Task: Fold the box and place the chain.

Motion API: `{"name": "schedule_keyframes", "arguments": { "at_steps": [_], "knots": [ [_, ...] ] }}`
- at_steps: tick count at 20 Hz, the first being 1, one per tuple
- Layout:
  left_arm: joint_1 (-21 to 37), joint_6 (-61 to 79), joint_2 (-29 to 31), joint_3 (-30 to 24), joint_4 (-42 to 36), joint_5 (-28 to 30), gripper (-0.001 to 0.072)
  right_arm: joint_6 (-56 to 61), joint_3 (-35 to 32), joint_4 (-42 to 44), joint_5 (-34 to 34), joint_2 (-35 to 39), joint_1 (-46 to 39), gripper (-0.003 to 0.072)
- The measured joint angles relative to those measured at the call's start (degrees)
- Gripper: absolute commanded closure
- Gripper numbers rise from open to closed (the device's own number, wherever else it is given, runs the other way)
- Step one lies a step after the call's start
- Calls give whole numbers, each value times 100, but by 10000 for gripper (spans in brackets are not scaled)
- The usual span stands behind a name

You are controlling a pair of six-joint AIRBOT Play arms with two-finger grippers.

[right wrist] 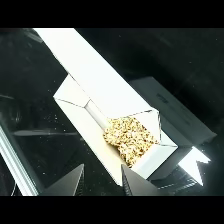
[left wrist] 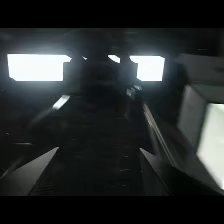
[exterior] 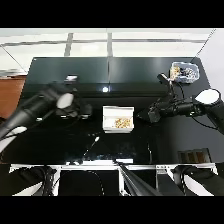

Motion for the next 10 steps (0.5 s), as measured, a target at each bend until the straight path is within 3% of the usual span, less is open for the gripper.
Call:
{"name": "schedule_keyframes", "arguments": {
  "at_steps": [4,5,6,10],
  "knots": [
    [898,3495,219,-748,-2487,409,123,0,-2,-7,13,0,-11,404],
    [1021,4575,219,-861,-3064,413,-11,0,-2,-7,28,0,-11,404],
    [1097,5788,190,-966,-3644,396,-10,0,-2,-7,33,0,-11,404],
    [962,10032,20,-1169,-4717,933,-9,2,-2,-4,48,0,-11,404]
  ]
}}
